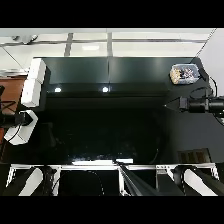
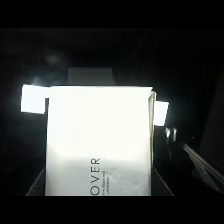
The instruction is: Fold the box and place the chain.
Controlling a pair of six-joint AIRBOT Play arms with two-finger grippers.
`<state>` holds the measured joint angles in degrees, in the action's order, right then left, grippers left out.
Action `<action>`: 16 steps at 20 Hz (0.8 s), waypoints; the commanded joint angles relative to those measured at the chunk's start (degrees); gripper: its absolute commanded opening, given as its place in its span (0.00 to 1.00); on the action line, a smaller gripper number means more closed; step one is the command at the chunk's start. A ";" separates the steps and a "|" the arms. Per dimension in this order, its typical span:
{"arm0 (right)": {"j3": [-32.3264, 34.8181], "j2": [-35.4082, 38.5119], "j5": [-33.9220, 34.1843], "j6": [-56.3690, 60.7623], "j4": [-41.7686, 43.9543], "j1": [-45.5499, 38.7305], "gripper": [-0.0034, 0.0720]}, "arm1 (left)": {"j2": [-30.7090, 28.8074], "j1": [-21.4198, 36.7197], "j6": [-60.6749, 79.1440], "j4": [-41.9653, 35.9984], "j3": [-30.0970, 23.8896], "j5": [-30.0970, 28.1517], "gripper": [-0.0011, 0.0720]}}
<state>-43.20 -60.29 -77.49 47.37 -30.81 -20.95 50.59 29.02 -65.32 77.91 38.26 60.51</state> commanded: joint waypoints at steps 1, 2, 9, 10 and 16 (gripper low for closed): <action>0.02 0.00 1.09 0.35 0.07 0.02 0.06 | 1.55 4.20 11.56 -7.26 -0.50 -7.87 0.39; 0.02 0.00 1.68 0.37 0.07 0.02 0.06 | 3.02 4.20 11.56 -7.28 -0.50 -9.90 0.39; 0.02 0.00 3.69 0.90 0.07 0.11 0.06 | 12.83 3.74 13.79 -7.26 -0.48 -21.22 0.39; 0.02 0.00 4.13 1.49 0.13 0.13 0.06 | 13.77 3.67 13.97 -7.26 -0.48 -23.15 0.39; 0.02 0.00 6.45 3.26 0.11 0.13 0.06 | 16.85 -0.83 16.22 -7.56 -0.37 -30.34 0.55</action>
